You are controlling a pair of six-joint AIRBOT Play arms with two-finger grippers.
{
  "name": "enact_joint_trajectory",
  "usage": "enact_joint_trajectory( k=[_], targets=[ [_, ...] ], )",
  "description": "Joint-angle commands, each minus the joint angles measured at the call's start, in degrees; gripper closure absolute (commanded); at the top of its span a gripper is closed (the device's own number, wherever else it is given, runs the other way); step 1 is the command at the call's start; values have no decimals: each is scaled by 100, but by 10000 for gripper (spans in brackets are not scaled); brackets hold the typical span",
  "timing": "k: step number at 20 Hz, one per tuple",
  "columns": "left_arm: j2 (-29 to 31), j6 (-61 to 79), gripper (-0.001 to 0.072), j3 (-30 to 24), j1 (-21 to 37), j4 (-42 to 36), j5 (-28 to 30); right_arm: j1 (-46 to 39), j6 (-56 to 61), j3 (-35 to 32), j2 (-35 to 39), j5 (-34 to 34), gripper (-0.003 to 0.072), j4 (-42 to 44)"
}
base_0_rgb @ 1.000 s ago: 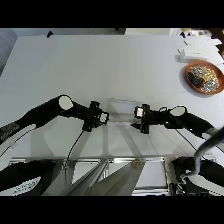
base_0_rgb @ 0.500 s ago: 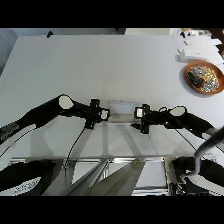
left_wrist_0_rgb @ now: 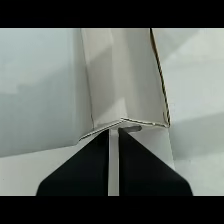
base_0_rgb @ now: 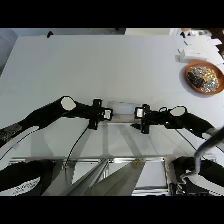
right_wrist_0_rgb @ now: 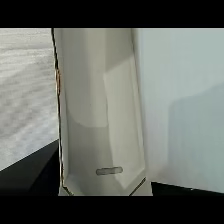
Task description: Fold the box and place the chain.
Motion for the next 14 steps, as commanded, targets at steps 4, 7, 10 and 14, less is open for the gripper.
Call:
enact_joint_trajectory(
  k=[4,7,10,14],
  targets=[
    [-26,31,641,0,-214,-629,221,2,-2,0,4,-4,282,4],
    [-116,-13,519,0,-282,-625,243,2,-2,0,4,-4,282,4],
    [-120,-286,416,0,-282,-603,280,2,-2,0,4,-4,282,4],
    [-70,-752,290,0,-282,-570,286,2,-2,0,4,-4,282,4]
  ],
)
